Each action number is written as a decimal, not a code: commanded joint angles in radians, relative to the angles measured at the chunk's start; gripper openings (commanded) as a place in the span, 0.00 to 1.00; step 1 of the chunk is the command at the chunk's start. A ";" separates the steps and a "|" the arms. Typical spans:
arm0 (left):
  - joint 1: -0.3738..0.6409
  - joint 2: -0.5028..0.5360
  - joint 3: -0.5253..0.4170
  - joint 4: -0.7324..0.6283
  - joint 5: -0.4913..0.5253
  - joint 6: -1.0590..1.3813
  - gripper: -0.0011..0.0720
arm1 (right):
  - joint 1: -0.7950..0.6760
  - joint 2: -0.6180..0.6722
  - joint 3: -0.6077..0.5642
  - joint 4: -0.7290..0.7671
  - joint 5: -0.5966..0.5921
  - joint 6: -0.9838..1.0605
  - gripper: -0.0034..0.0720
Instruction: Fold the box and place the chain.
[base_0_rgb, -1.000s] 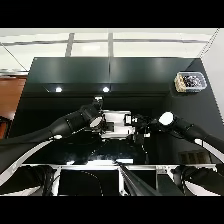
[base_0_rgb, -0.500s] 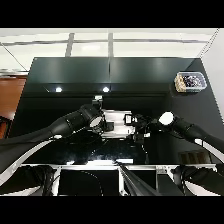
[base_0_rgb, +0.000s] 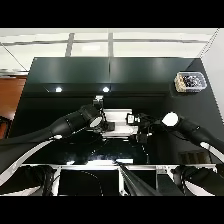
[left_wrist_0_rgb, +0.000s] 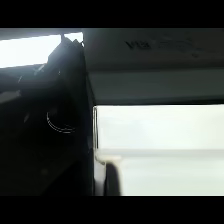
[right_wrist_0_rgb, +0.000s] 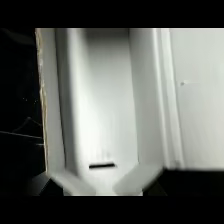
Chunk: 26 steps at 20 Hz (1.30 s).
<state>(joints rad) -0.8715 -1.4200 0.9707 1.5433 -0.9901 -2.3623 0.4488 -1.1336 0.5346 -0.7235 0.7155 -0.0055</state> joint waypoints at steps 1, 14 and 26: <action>0.000 0.000 0.001 0.013 -0.009 0.002 0.05 | -0.031 0.106 0.001 -0.127 0.056 0.044 0.87; 0.000 0.000 0.001 0.049 -0.014 0.035 0.05 | 0.039 0.072 -0.043 0.058 -0.073 -0.071 0.22; 0.000 0.000 0.001 0.042 -0.013 0.036 0.05 | 0.125 -0.021 -0.043 0.243 -0.154 0.110 0.05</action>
<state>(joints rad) -0.8715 -1.4200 0.9710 1.5883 -1.0042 -2.3276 0.5632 -1.1301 0.4911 -0.5140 0.5808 0.0582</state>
